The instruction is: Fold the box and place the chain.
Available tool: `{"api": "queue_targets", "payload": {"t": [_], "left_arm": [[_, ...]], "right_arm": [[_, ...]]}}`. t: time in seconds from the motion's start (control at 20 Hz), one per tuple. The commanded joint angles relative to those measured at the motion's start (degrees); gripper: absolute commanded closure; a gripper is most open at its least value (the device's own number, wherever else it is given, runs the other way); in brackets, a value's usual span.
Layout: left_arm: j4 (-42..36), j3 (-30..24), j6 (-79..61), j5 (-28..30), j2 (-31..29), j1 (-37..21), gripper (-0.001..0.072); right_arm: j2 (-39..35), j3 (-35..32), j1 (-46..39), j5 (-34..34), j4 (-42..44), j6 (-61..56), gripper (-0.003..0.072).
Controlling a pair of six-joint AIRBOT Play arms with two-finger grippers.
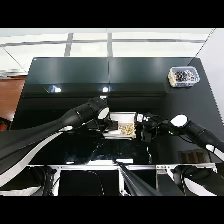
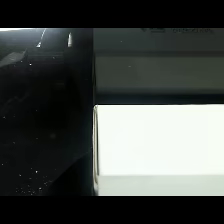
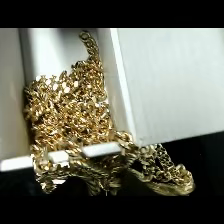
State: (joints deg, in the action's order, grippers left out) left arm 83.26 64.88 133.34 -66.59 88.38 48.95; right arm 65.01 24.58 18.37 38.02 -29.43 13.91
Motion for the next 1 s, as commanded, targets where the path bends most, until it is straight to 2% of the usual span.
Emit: {"api": "queue_targets", "payload": {"t": [0.0,0.15,0.3,0.45,0.65,0.95], "left_arm": [[0.02,0.04,-0.02,-0.09,-0.02,-0.02,0.0681],[0.0,0.04,-0.02,-0.09,-0.02,-0.04,0.0681],[0.0,0.04,-0.02,-0.07,-0.02,-0.02,0.0681],[0.02,0.04,-0.02,-0.07,-0.02,-0.02,0.0681],[0.0,0.04,-0.02,0.02,-0.02,-0.02,0.0681],[0.02,0.04,-0.02,0.07,-0.02,-0.02,0.0681]], "right_arm": [[0.5,0.07,0.31,-0.98,-2.36,-0.17,0.0652],[0.37,0.07,0.2,-3.91,-5.38,-6.03,0.0673],[-1.62,0.07,-1.2,-13.22,-7.74,-26.32,0.0674],[-6.67,0.07,-4.74,-14.08,-11.45,-34.53,0.0674],[-16.26,1.64,-8.74,-6.03,-11.56,-37.83,0.0674],[-28.06,12.2,-9.07,12.28,-10.84,-53.22,0.0674]]}}
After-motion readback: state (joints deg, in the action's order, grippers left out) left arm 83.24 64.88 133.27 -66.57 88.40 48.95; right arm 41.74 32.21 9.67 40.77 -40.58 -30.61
